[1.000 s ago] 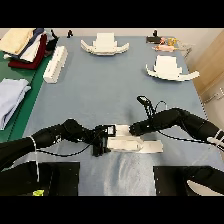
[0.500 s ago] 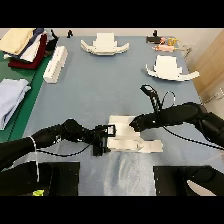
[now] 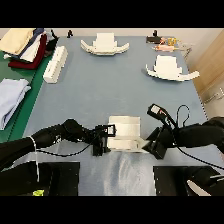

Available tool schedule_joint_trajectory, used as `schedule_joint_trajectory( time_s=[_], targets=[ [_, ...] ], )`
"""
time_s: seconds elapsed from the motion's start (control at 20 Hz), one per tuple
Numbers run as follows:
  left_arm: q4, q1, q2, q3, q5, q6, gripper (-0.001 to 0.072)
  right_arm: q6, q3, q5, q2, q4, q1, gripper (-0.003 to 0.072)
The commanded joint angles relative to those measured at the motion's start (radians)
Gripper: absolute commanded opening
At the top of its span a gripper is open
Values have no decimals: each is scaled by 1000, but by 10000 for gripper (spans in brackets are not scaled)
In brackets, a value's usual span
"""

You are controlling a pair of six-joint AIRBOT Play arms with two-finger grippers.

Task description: Fold the box.

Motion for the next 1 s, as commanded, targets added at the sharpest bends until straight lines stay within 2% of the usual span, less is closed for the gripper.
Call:
schedule_joint_trajectory(
  time_s=[0.0,0.15,0.3,0.45,0.55,0.95],
  targets=[
    [0,0,0,1,0,0,518,-183,-89,-8,83,-126,0,596],
    [0,0,0,1,0,0,518,-319,-146,128,70,-137,0,596],
    [0,0,0,1,0,0,518,-386,-159,242,-1,-123,0,596],
    [0,0,0,1,0,0,518,-480,-159,282,-79,-45,3,597],
    [0,0,0,1,0,0,518,-515,-159,306,-120,-38,29,679],
    [0,0,0,1,0,0,518,-532,-159,427,-197,-40,84,649]
  ],
)
